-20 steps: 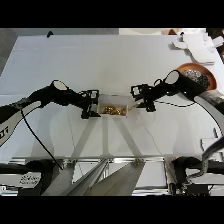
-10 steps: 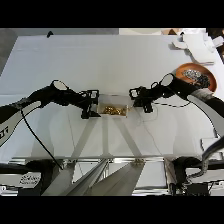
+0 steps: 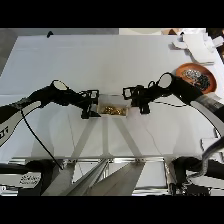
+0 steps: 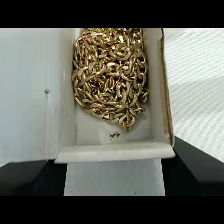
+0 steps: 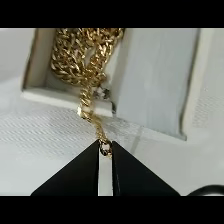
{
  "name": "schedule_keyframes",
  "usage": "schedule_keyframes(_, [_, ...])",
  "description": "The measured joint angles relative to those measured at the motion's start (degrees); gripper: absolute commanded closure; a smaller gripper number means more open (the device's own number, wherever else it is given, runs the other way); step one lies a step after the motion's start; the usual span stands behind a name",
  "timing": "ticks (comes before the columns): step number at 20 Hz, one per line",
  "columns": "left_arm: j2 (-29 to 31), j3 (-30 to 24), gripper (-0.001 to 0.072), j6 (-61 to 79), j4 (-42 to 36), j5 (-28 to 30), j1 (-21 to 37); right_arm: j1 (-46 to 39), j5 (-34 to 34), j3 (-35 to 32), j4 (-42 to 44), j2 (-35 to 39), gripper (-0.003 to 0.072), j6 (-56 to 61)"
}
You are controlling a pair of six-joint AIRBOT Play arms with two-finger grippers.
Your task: Fold the box and place the chain.
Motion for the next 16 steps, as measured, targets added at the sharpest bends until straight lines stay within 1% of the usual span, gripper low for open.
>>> schedule_keyframes(4, [0.00,0.00,0.0369,0.00,0.00,0.00,0.00,6.69,0.74,0.00,-10.49,6.40,0.0679,21.11])
schedule_keyframes(6, [0.00,0.00,0.0369,0.02,0.00,0.00,0.00,9.90,0.98,0.00,-14.25,8.68,0.0679,32.41])
schedule_keyframes(8, [0.00,0.00,0.0369,0.00,0.02,0.00,0.00,13.29,1.03,0.07,-16.31,9.99,0.0679,41.81])
schedule_keyframes(11, [0.00,0.00,0.0369,0.02,0.00,0.00,0.00,18.29,-0.20,0.07,-18.16,10.91,0.0679,52.92])
schedule_keyframes(16, [0.00,0.00,0.0369,0.00,0.02,0.00,0.00,23.19,-8.04,0.09,-19.21,11.37,0.0679,69.99])
